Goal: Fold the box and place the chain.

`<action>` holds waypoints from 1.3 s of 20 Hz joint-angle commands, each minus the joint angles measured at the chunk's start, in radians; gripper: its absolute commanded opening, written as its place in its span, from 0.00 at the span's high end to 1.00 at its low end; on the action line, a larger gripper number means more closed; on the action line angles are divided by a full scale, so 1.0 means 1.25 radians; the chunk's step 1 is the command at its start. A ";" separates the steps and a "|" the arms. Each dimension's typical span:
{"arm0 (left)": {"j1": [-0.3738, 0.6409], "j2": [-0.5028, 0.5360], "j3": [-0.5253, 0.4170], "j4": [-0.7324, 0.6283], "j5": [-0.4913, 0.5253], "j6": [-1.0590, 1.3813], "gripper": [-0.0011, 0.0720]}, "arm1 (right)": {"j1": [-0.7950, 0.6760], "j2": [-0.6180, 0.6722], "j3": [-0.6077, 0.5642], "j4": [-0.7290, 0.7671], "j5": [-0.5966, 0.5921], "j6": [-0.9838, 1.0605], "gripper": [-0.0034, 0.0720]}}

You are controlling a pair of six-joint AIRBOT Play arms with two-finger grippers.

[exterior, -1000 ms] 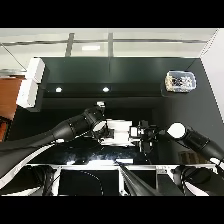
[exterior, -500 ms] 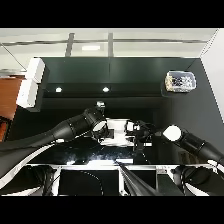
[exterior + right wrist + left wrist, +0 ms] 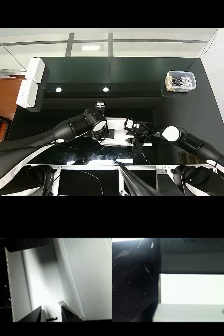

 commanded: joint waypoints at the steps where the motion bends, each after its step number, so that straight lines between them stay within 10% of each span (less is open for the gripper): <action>1: 0.000 0.000 0.000 0.003 -0.001 0.000 0.94 | 0.001 -0.001 0.000 -0.020 0.006 0.016 0.52; 3: 0.000 0.000 0.000 0.003 -0.001 -0.001 0.94 | 0.001 -0.001 -0.001 -0.020 0.008 0.016 0.64; 5: 0.000 0.000 0.000 0.003 -0.001 -0.001 0.94 | 0.001 -0.001 0.000 -0.016 0.004 0.016 0.43; 10: 0.000 0.000 0.000 0.003 -0.001 -0.001 0.94 | -0.003 0.002 0.003 -0.023 0.009 0.052 0.93; 15: 0.000 0.000 0.000 0.003 -0.001 -0.001 0.94 | -0.178 0.103 0.066 -0.198 0.219 0.539 0.93; 20: 0.000 0.000 0.000 0.003 -0.001 -0.001 0.94 | -0.599 0.146 0.055 -0.356 0.371 1.005 0.93; 26: 0.000 0.000 0.000 0.003 -0.002 0.000 0.94 | -0.691 0.062 -0.050 -0.146 0.434 0.949 0.93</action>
